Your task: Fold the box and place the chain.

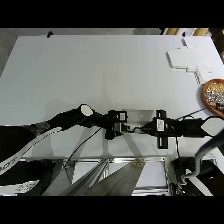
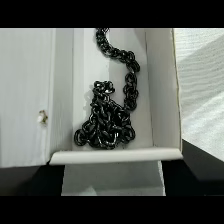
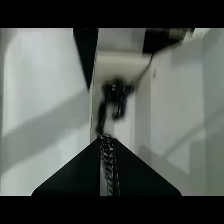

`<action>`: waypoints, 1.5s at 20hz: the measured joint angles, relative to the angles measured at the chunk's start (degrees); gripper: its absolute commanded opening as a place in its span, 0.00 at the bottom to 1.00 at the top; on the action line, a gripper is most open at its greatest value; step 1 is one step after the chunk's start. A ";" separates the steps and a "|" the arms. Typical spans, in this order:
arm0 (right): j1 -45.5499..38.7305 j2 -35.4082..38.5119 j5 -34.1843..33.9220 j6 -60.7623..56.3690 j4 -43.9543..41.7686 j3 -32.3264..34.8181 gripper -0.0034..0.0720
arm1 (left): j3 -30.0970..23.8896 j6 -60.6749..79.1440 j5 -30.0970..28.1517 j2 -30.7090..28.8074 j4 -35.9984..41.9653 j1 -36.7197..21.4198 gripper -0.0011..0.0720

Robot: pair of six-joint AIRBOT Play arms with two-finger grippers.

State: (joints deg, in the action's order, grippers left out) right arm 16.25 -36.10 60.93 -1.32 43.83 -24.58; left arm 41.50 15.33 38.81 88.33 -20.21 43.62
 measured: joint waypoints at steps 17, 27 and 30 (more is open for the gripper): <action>4.72 -9.35 -3.85 -7.80 11.87 -12.13 0.31 | 0.00 0.00 0.00 0.00 0.00 0.00 0.41; -19.91 -16.37 7.30 -1.79 25.38 -13.68 0.28 | 0.00 0.00 0.00 0.00 0.00 0.02 0.41; -20.98 -21.59 5.40 -0.72 29.22 -13.31 0.28 | 0.00 0.00 0.00 0.00 0.00 0.02 0.41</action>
